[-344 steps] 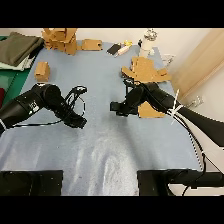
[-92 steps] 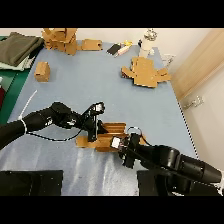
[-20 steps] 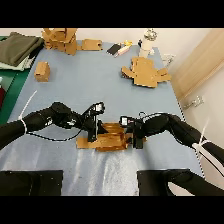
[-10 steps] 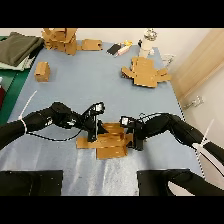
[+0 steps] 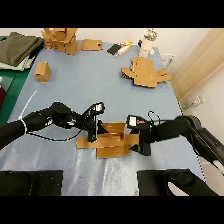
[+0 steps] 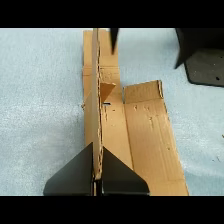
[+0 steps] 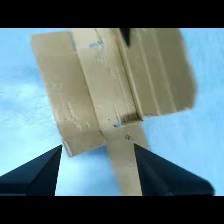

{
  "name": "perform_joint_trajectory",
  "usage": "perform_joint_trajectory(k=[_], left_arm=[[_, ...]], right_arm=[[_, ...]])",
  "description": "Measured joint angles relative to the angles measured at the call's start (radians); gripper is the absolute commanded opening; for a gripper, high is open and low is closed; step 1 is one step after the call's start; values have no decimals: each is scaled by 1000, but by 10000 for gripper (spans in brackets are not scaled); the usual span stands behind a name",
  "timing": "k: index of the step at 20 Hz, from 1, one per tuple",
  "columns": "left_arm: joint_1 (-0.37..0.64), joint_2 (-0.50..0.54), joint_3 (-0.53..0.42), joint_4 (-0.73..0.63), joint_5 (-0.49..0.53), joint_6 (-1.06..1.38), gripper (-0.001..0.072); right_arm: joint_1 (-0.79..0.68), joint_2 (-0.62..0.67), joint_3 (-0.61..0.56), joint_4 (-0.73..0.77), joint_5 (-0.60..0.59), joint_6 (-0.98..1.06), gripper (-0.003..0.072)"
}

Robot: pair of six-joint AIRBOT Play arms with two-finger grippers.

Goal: Fold the box.

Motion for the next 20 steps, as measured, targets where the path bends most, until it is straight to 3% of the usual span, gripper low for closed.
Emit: perform_joint_trajectory(k=[6, 11, 15, 20], left_arm=[[0, 0, 0, 0, 0, 0, 12], [0, 0, 0, 0, 0, 0, 12], [0, 0, 0, 0, 0, 0, 12], [0, 0, 0, 0, 0, 0, 12]], right_arm=[[392, 149, -140, -156, 151, 279, 710], [704, 81, -188, -531, 264, 687, 710], [789, -23, -193, -688, 331, 847, 710], [813, -64, -182, -865, 372, 1041, 710]])
